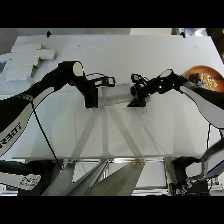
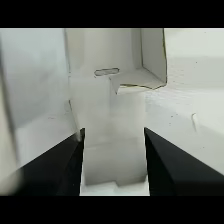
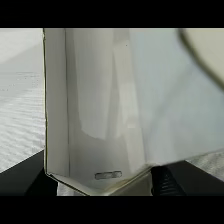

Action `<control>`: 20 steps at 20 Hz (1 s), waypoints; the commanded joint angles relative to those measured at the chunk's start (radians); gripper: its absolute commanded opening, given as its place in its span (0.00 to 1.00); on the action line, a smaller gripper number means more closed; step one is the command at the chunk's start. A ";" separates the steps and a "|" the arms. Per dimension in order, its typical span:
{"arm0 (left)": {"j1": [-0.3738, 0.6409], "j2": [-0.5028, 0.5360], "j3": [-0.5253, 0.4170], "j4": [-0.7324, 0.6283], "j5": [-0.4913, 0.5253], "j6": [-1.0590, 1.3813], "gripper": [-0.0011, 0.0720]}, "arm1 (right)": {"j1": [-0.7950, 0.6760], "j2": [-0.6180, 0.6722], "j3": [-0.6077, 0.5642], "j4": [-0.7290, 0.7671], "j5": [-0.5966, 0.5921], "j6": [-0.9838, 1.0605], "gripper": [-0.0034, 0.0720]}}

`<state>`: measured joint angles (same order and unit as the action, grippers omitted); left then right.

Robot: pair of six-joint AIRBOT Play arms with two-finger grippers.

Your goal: Fold the box and place the chain.

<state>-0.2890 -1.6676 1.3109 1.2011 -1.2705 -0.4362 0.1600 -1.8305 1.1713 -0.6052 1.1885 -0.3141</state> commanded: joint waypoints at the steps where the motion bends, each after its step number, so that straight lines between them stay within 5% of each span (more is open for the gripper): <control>1: 0.002 0.000 0.000 -0.042 -0.022 -0.016 0.55 | 0.000 0.000 0.001 0.000 0.001 0.000 0.74; 20: 0.000 -0.002 0.000 -0.119 0.029 0.075 0.56 | 0.000 0.000 0.001 0.000 0.001 0.000 0.74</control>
<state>-0.2878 -1.6680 1.3109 1.0992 -1.2701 -0.3901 0.1600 -1.8305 1.1713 -0.6056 1.1885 -0.3149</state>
